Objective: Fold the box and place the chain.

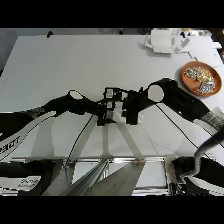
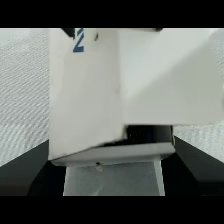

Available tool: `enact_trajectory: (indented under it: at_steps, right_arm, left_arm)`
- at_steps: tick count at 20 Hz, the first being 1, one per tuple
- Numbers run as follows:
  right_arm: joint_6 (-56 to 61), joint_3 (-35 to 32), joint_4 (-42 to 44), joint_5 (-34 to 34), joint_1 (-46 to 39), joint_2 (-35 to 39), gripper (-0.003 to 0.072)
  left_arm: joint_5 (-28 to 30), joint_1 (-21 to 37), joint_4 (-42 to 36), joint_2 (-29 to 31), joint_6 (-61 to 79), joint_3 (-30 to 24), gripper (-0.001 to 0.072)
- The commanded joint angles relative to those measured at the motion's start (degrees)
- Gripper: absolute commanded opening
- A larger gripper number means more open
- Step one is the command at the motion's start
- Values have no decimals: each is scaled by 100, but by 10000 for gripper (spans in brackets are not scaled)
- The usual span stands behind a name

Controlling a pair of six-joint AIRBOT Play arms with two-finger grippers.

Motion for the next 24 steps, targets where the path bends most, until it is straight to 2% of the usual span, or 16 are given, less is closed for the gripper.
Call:
enact_trajectory:
  at_steps: [1,4,8,20,22,24]
  right_arm:
    - [-2,-2,15,61,7,59,292]
    - [-7,-9,-83,83,7,59,189]
    - [-7,-17,-330,57,7,46,177]
    - [-9,-22,-330,-120,7,-138,153]
    - [-9,-42,-328,-192,7,-138,109]
    - [-9,-98,-328,-197,7,-138,109]
  left_arm:
    - [20,0,-4,4,-7,2,251]
    - [20,0,-4,4,-7,2,251]
    - [22,0,-7,4,-7,2,251]
    - [20,0,-4,4,-7,2,251]
    - [20,0,-4,4,-7,2,251]
    - [20,0,-4,4,-7,2,251]
